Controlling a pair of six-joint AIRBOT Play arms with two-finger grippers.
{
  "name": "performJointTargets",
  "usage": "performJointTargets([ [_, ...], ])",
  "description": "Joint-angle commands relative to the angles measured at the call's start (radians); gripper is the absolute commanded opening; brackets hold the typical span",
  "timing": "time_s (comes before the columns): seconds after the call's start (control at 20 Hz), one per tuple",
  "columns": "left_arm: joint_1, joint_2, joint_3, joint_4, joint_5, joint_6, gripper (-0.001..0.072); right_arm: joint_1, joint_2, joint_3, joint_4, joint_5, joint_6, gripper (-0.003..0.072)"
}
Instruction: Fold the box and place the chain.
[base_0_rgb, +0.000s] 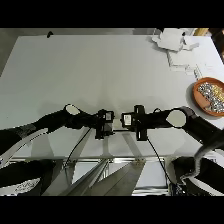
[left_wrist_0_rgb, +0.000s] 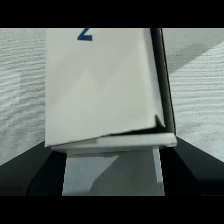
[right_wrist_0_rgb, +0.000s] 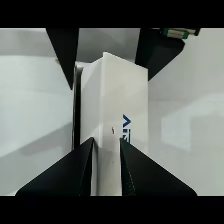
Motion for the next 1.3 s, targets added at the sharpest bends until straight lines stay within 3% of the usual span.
performJointTargets([
  [0.0, 0.000, 0.000, 0.000, 0.002, -0.003, 0.002, 0.0273, 0.001, -0.024, 0.000, -0.002, 0.014, 0.000, 0.0155],
  [0.3, 0.000, 0.000, 0.000, 0.002, -0.003, 0.001, 0.0273, 0.001, -0.024, 0.000, 0.046, 0.064, -0.001, 0.0205],
  [0.35, 0.000, 0.000, 0.000, 0.002, -0.003, 0.001, 0.0273, 0.001, -0.021, 0.000, 0.048, 0.075, -0.001, 0.0230],
  [0.45, 0.000, 0.000, 0.000, 0.002, -0.003, 0.002, 0.0273, 0.001, -0.002, 0.000, 0.045, 0.074, -0.002, 0.0350],
  [0.7, 0.000, 0.000, 0.000, 0.002, -0.003, 0.001, 0.0273, 0.001, 0.075, 0.000, 0.046, 0.105, -0.002, 0.0403],
  [0.75, 0.000, 0.000, 0.000, 0.002, -0.003, 0.001, 0.0273, 0.001, 0.084, 0.000, 0.045, 0.106, -0.001, 0.0378],
  [0.85, 0.000, 0.000, 0.000, 0.002, -0.003, 0.001, 0.0273, 0.000, 0.085, 0.000, 0.035, 0.105, -0.001, 0.0068],
  [0.9, 0.000, 0.000, 0.000, 0.002, -0.003, 0.002, 0.0273, 0.001, 0.082, 0.000, 0.022, 0.105, -0.001, 0.0018],
  [1.25, 0.000, 0.000, 0.000, 0.002, -0.003, 0.002, 0.0273, 0.001, -0.006, -0.012, -0.015, 0.103, 0.006, 0.0018],
])
